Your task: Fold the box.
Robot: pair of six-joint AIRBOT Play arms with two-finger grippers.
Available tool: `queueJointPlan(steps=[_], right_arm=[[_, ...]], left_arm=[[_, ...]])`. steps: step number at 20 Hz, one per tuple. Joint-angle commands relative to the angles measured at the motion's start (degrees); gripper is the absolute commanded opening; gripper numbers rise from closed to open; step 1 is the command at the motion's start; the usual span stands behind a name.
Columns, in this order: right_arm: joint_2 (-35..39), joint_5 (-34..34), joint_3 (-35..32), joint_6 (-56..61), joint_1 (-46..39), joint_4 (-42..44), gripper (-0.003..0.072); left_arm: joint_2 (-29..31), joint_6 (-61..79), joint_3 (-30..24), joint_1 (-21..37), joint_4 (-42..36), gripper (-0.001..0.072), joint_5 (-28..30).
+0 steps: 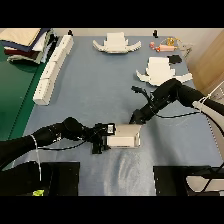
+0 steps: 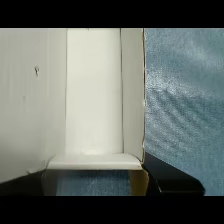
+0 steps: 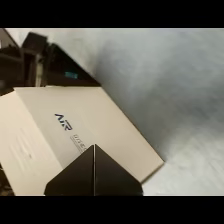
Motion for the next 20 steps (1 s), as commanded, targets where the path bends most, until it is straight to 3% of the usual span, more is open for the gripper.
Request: queueJointPlan(steps=[1,7,12,14,16,19,20], right_arm=[[5.1,7.1,-3.4,-6.5,4.8,-1.0,0.0002],[22.9,28.4,-18.1,-13.3,13.0,-3.3,0.0002],[33.8,42.3,-26.4,-13.4,22.6,-12.7,0.0008],[33.9,42.3,-26.5,-13.4,25.2,-18.8,0.0103],[33.9,42.3,-26.3,-14.1,26.9,-23.0,0.03],[34.1,42.1,-24.6,-16.4,27.5,-23.4,0.0356],[34.1,42.1,-23.9,-16.4,27.5,-23.5,0.0471]], left_arm=[[0.0,0.0,0.0,0.0,0.0,0.0522,0.0],[0.0,0.0,0.0,0.0,0.0,0.0522,0.0],[0.0,0.0,0.0,0.0,0.0,0.0522,0.0],[0.0,0.0,0.0,0.0,0.0,0.0522,0.0],[0.0,0.0,0.0,0.0,0.0,0.0521,0.0],[0.0,0.0,0.0,0.0,0.0,0.0522,0.0],[0.0,0.0,0.0,0.0,0.0,0.0522,0.0]])
